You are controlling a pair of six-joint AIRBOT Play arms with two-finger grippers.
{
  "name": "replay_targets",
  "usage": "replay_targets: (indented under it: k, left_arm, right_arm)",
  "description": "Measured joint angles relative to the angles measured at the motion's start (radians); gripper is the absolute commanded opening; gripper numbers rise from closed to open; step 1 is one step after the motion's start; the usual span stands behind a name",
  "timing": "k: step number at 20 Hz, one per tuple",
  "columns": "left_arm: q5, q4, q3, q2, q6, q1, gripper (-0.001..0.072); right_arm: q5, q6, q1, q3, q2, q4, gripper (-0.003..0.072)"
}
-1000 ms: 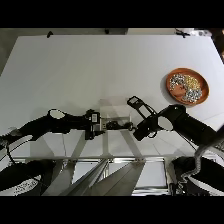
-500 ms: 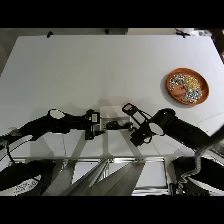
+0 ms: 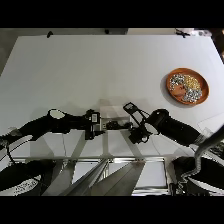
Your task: Fold the box and place the chain.
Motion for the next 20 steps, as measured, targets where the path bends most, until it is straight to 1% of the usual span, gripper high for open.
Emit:
replay_targets:
  k: [1, 4, 5, 7, 9, 12, 14, 16, 17, 19, 20]
  left_arm:
    - [0.0, 0.0, 0.0, 0.0, 0.0, 0.0, 0.0112]
    - [0.0, 0.0, 0.0, 0.0, 0.0, 0.0, 0.0112]
    - [0.0, 0.0, 0.0, 0.0, 0.0, 0.0, 0.0112]
    - [0.0, 0.0, 0.0, 0.0, 0.0, 0.0, 0.0112]
    - [0.0, 0.0, 0.0, 0.0, 0.0, 0.0, 0.0112]
    - [0.0, 0.0, 0.0, 0.0, 0.0, 0.0, 0.0112]
    - [0.0, 0.0, 0.0, 0.0, 0.0, 0.0, 0.0112]
    - [0.0, 0.0, 0.0, 0.0, 0.0, 0.0, 0.0112]
    - [-0.001, 0.0, 0.0, 0.0, 0.0, 0.0, 0.0112]
    - [0.0, 0.0, 0.0, 0.0, 0.0, 0.0, 0.0112]
    - [0.0, 0.0, 0.0, 0.0, 0.0, 0.0, 0.0112]
  right_arm:
    - [-0.002, 0.007, 0.0, 0.0, -0.003, 0.0, 0.0325]
    - [-0.001, 0.015, 0.0, 0.001, -0.017, 0.006, 0.0235]
    - [0.002, 0.015, 0.0, 0.001, -0.023, 0.008, 0.0188]
    - [0.007, 0.016, 0.0, 0.001, -0.029, 0.011, 0.0151]
    - [0.013, 0.017, 0.0, 0.001, -0.032, 0.02, 0.003]
    - [0.016, 0.017, 0.0, 0.001, -0.033, 0.04, 0.0008]
    - [0.014, 0.016, 0.0, -0.001, -0.026, 0.05, 0.0008]
    - [0.004, 0.012, 0.003, -0.002, -0.007, 0.093, 0.0008]
    - [0.023, 0.017, 0.002, -0.003, 0.006, 0.097, 0.0008]
    - [0.021, 0.015, 0.002, -0.001, 0.042, 0.061, 0.0008]
    - [0.039, 0.016, 0.002, 0.0, 0.062, 0.053, 0.0007]
